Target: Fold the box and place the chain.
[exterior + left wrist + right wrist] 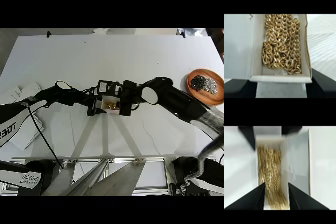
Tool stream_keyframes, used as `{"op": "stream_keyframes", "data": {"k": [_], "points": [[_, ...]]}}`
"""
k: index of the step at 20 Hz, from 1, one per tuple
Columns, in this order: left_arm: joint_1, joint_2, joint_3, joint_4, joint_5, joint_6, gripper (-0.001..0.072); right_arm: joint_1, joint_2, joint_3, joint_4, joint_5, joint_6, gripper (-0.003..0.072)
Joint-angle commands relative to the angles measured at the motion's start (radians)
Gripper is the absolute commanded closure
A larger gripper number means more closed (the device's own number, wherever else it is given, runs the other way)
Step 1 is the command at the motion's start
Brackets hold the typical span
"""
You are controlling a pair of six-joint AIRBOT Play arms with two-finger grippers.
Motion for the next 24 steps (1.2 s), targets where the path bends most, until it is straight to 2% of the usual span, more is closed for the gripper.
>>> {"op": "stream_keyframes", "data": {"k": [1, 2, 4, 5, 6, 7, 10, 12, 17, 21, 22, 24], "points": [[0.000, 0.000, 0.000, 0.000, 0.000, 0.000, 0.0692, -0.066, 0.075, 0.001, -0.098, 0.167, -0.008, 0.0317], [0.000, 0.000, 0.000, 0.000, 0.000, 0.000, 0.0692, -0.106, 0.074, 0.000, -0.098, 0.192, -0.018, 0.0269], [0.000, 0.000, 0.000, 0.000, 0.000, 0.000, 0.0692, -0.201, 0.060, 0.000, -0.080, 0.219, -0.103, 0.0268], [0.000, 0.000, 0.000, 0.000, 0.000, 0.000, 0.0692, -0.250, 0.047, 0.000, -0.051, 0.212, -0.181, 0.0241], [0.000, 0.000, 0.000, 0.000, 0.000, 0.000, 0.0692, -0.293, 0.030, 0.000, -0.015, 0.196, -0.266, 0.0145], [0.000, 0.000, 0.000, 0.000, 0.000, 0.000, 0.0692, -0.333, 0.004, 0.000, 0.021, 0.175, -0.360, 0.0112], [0.000, 0.000, 0.000, 0.000, 0.000, 0.000, 0.0692, -0.395, -0.101, 0.000, 0.108, 0.166, -0.571, 0.0111], [0.000, 0.000, 0.000, 0.000, 0.000, 0.000, 0.0692, -0.392, -0.186, 0.000, 0.119, 0.161, -0.616, 0.0112], [0.000, 0.000, 0.000, 0.000, 0.000, 0.000, 0.0692, -0.371, -0.337, 0.000, 0.179, 0.035, -0.629, 0.0118], [0.000, 0.000, 0.000, 0.000, 0.000, 0.000, 0.0692, -0.353, -0.371, 0.000, 0.183, -0.027, -0.629, 0.0181], [0.000, 0.000, 0.000, 0.000, 0.000, 0.000, 0.0692, -0.352, -0.373, 0.000, 0.182, -0.030, -0.629, 0.0263], [0.000, 0.000, 0.000, 0.000, 0.000, 0.000, 0.0692, -0.352, -0.374, 0.000, 0.171, -0.023, -0.628, 0.0562]]}}
